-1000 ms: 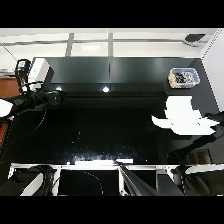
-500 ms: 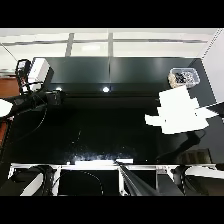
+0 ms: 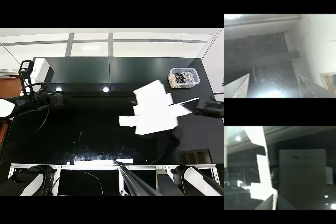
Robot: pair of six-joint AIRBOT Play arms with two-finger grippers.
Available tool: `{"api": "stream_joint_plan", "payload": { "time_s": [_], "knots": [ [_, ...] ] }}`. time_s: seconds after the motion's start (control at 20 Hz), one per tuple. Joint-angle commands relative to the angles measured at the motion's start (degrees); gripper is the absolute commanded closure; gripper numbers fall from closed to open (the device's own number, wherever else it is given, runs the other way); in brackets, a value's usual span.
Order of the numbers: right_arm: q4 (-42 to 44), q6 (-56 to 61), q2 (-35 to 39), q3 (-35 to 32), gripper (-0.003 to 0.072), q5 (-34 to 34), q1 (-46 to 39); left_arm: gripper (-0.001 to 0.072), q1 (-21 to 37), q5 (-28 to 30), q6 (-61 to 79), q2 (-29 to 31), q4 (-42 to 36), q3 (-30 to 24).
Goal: Fold the box and place the chain.
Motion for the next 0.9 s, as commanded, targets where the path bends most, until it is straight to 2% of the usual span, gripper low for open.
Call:
{"api": "stream_joint_plan", "payload": {
  "time_s": [0.0,0.15,0.3,0.55,0.7,0.85],
  "knots": [
    [6.0,4.3,9.9,-12.1,0.0638,-11.1,12.7,0.0002,-3.5,0.0,0.2,-0.3,0.0,0.0],
    [10.9,5.6,13.6,-19.1,0.0638,-22.9,26.0,0.0002,-6.9,-0.2,-0.1,-2.0,-0.1,0.0],
    [10.7,5.5,13.6,-19.8,0.0638,-30.9,36.3,0.0002,-8.2,-1.8,-5.6,-5.0,-2.1,0.0],
    [11.7,-4.0,13.7,-19.8,0.0638,-30.2,43.0,0.0002,-8.0,-10.8,-3.2,-12.5,-12.7,-1.1],
    [11.8,-9.8,13.7,-19.8,0.0638,-29.7,46.5,0.0002,-8.0,-11.6,4.4,-17.0,-23.4,-4.7],
    [11.9,-12.5,13.7,-19.8,0.0638,-29.7,48.1,0.0002,-8.0,-13.6,7.4,-20.2,-25.0,-5.4]
  ]
}}
